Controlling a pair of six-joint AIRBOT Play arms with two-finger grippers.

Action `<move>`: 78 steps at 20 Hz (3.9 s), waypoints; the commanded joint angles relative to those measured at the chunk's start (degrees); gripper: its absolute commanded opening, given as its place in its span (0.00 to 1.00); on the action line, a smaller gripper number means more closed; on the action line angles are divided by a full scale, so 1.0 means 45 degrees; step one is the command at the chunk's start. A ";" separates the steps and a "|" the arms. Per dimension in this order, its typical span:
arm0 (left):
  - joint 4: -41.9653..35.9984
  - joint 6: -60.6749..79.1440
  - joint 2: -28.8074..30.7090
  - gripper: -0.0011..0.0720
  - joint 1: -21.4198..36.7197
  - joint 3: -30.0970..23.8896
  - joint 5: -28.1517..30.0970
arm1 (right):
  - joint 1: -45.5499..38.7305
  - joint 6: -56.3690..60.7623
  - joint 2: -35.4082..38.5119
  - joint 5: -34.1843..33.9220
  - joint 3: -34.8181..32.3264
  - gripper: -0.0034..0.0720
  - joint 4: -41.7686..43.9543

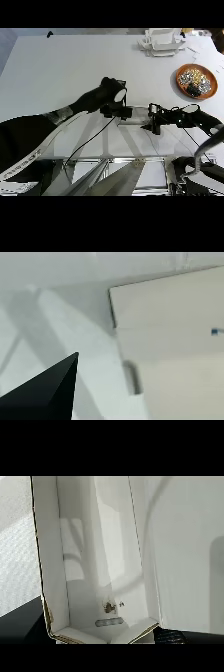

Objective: Fold the box and place the chain.

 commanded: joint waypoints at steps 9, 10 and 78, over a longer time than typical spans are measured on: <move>-0.3245 1.8880 0.3725 0.96 0.2705 -0.2739 -0.0525 | 0.0000 -0.0010 0.0000 0.0005 0.0000 0.59 -0.0010; -0.4070 2.0730 0.3789 0.96 0.2982 -0.3439 0.0301 | 0.0000 -0.0010 0.0000 0.0005 0.0000 0.59 -0.0005; -1.2590 3.1532 0.0529 0.03 0.2754 -0.7378 0.6533 | 0.0000 -0.0010 0.0000 0.0005 0.0000 0.59 -0.0010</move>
